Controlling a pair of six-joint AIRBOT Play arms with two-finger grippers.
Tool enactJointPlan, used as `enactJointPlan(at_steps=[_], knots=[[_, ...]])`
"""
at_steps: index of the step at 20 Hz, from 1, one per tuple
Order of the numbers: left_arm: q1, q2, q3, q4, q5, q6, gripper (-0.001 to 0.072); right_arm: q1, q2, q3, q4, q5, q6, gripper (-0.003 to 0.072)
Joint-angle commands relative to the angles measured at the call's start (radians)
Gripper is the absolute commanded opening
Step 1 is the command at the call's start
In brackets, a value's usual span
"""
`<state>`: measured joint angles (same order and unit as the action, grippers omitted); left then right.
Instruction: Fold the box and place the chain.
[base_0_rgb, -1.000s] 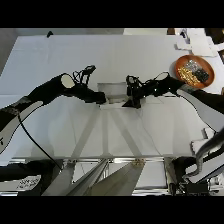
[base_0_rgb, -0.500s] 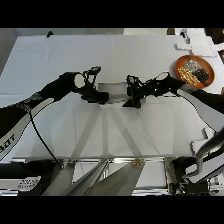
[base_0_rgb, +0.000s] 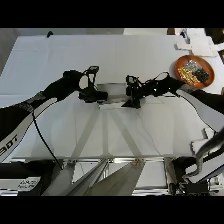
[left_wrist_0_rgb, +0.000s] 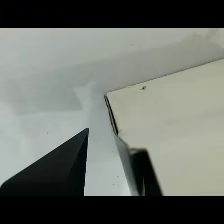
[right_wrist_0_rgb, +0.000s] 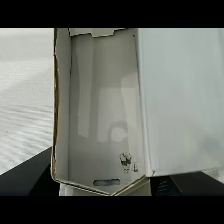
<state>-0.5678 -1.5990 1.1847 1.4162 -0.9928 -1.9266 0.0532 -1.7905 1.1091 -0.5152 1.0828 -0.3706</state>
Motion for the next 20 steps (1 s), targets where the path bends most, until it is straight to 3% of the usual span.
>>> enactJointPlan(at_steps=[1,4,9,12,20], knots=[[-0.021,-0.013,0.011,0.044,-0.026,-0.098,0.0332,0.0,0.0,0.0,-0.001,-0.001,0.0,0.0406],[-0.044,-0.034,0.032,0.056,-0.051,-0.121,0.0312,0.0,0.0,0.0,-0.001,-0.001,0.0,0.0406],[-0.088,-0.08,0.148,0.088,-0.098,-0.194,0.0301,0.0,0.0,0.0,-0.001,-0.001,0.0,0.0406],[-0.118,-0.121,0.208,0.154,-0.19,-0.236,0.0291,0.0,0.0,0.0,-0.001,-0.001,0.0,0.0406],[-0.132,-0.15,0.209,0.219,-0.246,-0.307,0.0273,0.0,0.0,0.0,-0.001,-0.001,0.0,0.0406]])
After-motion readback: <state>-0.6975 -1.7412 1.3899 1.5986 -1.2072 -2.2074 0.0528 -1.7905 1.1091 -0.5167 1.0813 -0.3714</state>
